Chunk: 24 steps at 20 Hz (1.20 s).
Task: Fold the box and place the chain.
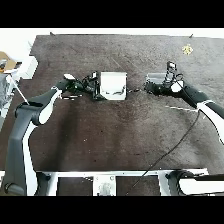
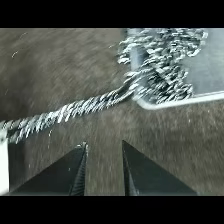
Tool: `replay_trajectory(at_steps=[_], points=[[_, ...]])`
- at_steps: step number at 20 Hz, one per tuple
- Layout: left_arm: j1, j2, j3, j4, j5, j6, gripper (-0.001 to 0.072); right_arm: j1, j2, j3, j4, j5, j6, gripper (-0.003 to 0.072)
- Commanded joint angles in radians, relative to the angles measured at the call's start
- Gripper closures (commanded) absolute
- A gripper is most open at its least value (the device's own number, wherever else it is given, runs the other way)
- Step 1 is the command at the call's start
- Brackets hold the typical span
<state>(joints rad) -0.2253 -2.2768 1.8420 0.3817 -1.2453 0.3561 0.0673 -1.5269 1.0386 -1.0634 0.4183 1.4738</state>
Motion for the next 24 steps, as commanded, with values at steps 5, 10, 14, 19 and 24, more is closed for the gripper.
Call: replay_trajectory(at_steps=[5, 10, 14, 19, 24], points=[[0.000, 0.000, 0.000, 0.000, 0.000, 0.000, 0.0366, 0.018, -0.143, 0.068, 0.120, -0.134, 0.009, 0.0482], [0.000, 0.000, 0.000, 0.000, 0.000, 0.000, 0.0365, 0.013, -0.171, 0.068, 0.137, -0.139, 0.024, 0.0481], [0.001, 0.000, 0.000, 0.000, 0.000, 0.000, 0.0365, 0.013, -0.170, 0.068, 0.146, -0.152, 0.024, 0.0562], [0.001, 0.000, 0.000, 0.000, 0.000, 0.000, 0.0365, 0.016, -0.113, 0.067, 0.126, -0.091, 0.004, 0.0685], [0.000, 0.000, 0.000, 0.000, 0.000, 0.000, 0.0366, 0.023, 0.041, 0.068, 0.106, -0.001, -0.016, 0.0686]])
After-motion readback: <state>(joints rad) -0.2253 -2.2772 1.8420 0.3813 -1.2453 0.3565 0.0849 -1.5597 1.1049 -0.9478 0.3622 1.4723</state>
